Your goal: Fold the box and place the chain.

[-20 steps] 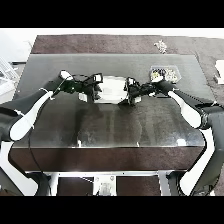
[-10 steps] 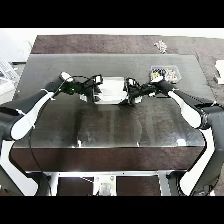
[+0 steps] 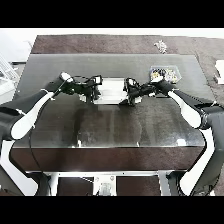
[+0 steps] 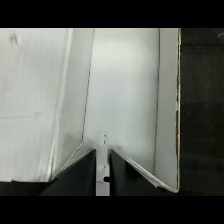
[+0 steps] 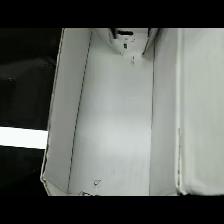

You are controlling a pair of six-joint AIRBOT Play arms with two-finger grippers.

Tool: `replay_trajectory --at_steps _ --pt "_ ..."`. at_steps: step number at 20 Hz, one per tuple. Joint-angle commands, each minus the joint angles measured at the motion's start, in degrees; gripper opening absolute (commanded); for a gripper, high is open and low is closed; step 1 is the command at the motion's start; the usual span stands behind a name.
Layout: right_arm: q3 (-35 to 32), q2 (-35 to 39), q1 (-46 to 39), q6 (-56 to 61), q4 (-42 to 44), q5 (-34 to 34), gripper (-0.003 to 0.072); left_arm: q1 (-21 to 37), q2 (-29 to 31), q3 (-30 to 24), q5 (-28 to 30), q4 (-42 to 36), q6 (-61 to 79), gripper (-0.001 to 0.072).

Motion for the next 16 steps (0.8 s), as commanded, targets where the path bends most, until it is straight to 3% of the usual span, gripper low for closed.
replay_trajectory --at_steps 1,2,3,10,16 --pt "0.0 0.0 0.0 0.1 0.0 -0.1 0.0593 1.5 0.8 0.2 -0.4 -0.4 0.0 0.0099" --pt "0.0 0.0 0.0 0.1 0.0 -0.1 0.0592 2.1 1.2 0.2 -0.4 -0.5 0.3 0.0099" --pt "0.0 0.0 0.0 0.1 0.0 -0.1 0.0592 2.9 1.6 0.2 -1.0 -0.6 0.6 0.0025" --pt "0.0 0.0 0.0 0.1 0.0 -0.1 0.0592 7.6 4.8 0.2 -4.3 -3.0 -1.9 0.0021" --pt "0.0 0.0 0.0 0.1 0.0 -0.1 0.0592 11.8 5.9 0.2 -8.3 -2.5 -35.6 0.002"
